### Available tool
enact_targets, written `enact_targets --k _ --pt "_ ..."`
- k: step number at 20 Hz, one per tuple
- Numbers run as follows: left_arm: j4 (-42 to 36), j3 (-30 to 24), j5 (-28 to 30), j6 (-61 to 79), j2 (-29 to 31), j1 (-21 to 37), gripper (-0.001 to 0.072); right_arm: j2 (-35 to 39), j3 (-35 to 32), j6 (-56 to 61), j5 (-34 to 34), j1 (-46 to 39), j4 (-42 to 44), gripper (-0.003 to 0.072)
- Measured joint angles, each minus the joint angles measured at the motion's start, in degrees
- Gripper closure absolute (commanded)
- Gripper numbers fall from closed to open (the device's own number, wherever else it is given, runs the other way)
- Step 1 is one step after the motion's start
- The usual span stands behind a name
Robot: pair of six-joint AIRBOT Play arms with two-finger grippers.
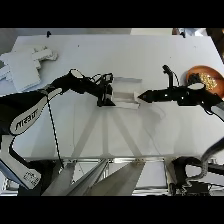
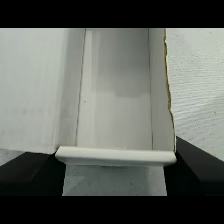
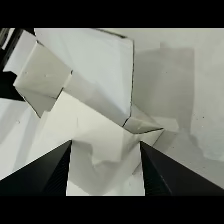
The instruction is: Fold the box and place the chain.
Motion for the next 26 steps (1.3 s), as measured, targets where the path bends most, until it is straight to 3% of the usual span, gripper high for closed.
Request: enact_targets --k 3,14,26 --pt "0.00 0.00 0.00 0.00 0.00 0.00 0.0143 0.00 0.00 -0.26 -1.42 1.79 -1.79 0.0160" --pt "0.02 0.00 0.15 -0.02 0.00 0.02 0.0143 0.09 0.09 5.49 -9.31 6.29 -4.76 0.0159" --pt "0.00 0.00 -0.11 -0.09 0.00 0.02 0.0143 0.07 4.59 27.80 -13.79 11.56 -25.59 0.0168"
